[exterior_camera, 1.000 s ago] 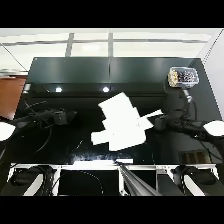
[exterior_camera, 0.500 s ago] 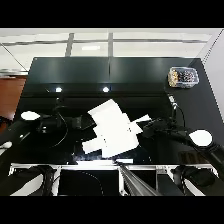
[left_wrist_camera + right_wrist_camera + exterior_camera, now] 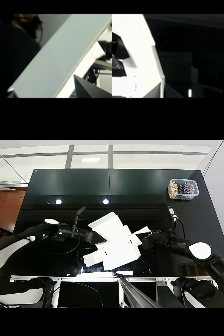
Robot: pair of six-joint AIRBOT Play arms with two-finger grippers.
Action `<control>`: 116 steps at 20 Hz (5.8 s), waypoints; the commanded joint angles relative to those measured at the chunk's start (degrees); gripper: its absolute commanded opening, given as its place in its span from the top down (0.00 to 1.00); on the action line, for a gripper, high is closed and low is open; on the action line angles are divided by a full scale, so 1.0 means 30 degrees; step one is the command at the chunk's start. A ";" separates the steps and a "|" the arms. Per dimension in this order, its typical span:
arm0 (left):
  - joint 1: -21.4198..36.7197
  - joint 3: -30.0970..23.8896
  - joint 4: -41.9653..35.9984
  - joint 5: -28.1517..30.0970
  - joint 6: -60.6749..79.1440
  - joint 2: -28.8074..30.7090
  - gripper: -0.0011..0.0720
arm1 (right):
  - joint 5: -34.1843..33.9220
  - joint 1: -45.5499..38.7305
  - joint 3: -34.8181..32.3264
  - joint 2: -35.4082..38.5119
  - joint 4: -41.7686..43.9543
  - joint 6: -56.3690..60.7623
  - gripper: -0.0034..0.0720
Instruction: Fold the box and place the chain.
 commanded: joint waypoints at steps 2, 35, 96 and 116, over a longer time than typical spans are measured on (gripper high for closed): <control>0.0109 0.1158 0.1013 -0.2390 0.2266 -0.1668 0.21 | 0.0000 0.0015 -0.0007 0.0015 -0.0007 0.0204 0.90; -0.3104 0.3781 1.2590 0.4393 0.7402 0.3789 0.95 | 0.6186 -0.6841 0.5770 -0.0022 -1.2021 -0.5268 0.02; -0.3490 0.3898 1.4076 0.5238 0.5807 0.3432 0.95 | 0.0182 0.3548 0.4364 -0.7053 -0.1268 -1.7456 0.02; -0.3512 0.3898 1.4076 0.5107 0.5807 0.3483 0.95 | 0.1260 0.2346 0.4364 -1.0513 0.5370 -2.6454 0.02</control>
